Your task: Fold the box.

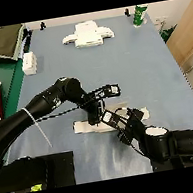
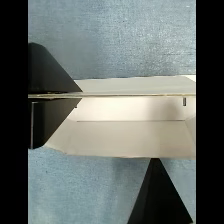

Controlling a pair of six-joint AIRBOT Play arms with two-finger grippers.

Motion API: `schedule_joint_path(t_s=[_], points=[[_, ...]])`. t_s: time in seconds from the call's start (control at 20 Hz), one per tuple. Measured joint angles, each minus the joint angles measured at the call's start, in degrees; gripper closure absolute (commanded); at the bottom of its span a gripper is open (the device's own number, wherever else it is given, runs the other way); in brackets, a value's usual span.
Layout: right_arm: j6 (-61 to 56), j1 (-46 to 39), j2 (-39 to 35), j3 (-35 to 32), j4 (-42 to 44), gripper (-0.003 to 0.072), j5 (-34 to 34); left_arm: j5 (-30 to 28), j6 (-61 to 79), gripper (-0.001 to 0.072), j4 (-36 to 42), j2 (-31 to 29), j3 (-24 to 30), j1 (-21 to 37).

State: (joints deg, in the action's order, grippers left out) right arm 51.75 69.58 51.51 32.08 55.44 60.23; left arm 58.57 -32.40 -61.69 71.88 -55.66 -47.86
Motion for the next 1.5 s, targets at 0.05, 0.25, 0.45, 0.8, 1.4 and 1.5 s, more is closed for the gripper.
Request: schedule_joint_path(t_s=[0.05, 0.25, 0.45, 0.8, 1.4, 1.5], points=[[-1.1, 0.0, -0.3, 0.0, 0.0, -0.0034, 0.6, 0.0, 0.0, 0.0694, 0.0, 0.0, 0.0, 0.0], [-3.9, 0.0, -0.9, 0.1, 0.1, -0.0034, 2.6, 0.0, 0.0, 0.0694, 0.0, 0.0, 0.0, 0.0], [0.1, -3.4, -1.5, -0.3, 1.0, -0.0034, 3.0, 0.0, 0.0, 0.0694, 0.0, 0.0, 0.0, 0.0], [37.9, -25.2, -9.3, -6.2, 21.2, -0.0034, -10.9, 0.0, 0.0, 0.0694, 0.0, 0.0, 0.0, 0.0], [105.9, -53.5, 0.4, -6.3, 68.6, -0.0034, -15.2, 0.0, 0.0, 0.0694, 0.0, 0.0, 0.0, 0.0], [107.7, -54.2, 1.2, -5.8, 69.5, -0.0034, -15.0, 0.0, 0.0, 0.0694, 0.0, 0.0, 0.0, 0.0]])
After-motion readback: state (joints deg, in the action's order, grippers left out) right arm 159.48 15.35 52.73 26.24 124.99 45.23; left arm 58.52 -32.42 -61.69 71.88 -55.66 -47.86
